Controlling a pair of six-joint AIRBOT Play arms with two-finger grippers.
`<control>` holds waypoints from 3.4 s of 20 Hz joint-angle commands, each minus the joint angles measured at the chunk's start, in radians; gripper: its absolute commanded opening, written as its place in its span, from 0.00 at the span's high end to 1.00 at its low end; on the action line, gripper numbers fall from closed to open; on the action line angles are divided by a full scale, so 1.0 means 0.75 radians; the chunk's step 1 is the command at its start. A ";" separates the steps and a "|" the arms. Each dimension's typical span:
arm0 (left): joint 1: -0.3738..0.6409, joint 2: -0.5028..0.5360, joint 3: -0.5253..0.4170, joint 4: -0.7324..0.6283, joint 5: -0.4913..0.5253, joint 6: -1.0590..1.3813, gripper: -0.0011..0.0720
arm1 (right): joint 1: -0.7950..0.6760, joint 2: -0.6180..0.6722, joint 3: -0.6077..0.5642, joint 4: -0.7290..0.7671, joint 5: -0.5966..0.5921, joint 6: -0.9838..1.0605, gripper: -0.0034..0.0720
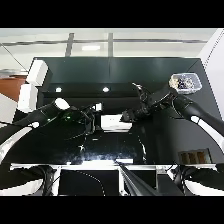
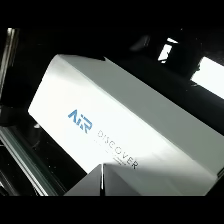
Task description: Fold the box and place the chain.
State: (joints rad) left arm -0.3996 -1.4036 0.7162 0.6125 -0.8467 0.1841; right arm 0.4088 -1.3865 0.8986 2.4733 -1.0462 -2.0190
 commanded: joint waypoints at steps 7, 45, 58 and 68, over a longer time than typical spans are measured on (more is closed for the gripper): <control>-0.001 0.000 0.001 0.000 0.000 -0.002 0.41 | 0.000 -0.067 0.004 -0.052 -0.033 0.015 0.92; -0.223 0.011 0.205 -0.065 0.076 -0.231 0.01 | -0.454 0.306 0.146 -0.124 -0.247 0.045 0.92; -0.248 -0.043 0.205 -0.006 0.063 -0.287 0.01 | -0.454 0.305 0.146 -0.124 -0.247 0.045 0.92; -0.302 -0.009 0.259 0.463 0.009 -0.877 0.52 | -0.483 0.315 0.147 -0.123 -0.259 0.045 0.92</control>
State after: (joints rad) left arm -0.6399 -1.4483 0.8928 0.8078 -0.7830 -0.2676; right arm 0.0597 -1.1553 1.0084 2.3806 -1.2354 -1.9858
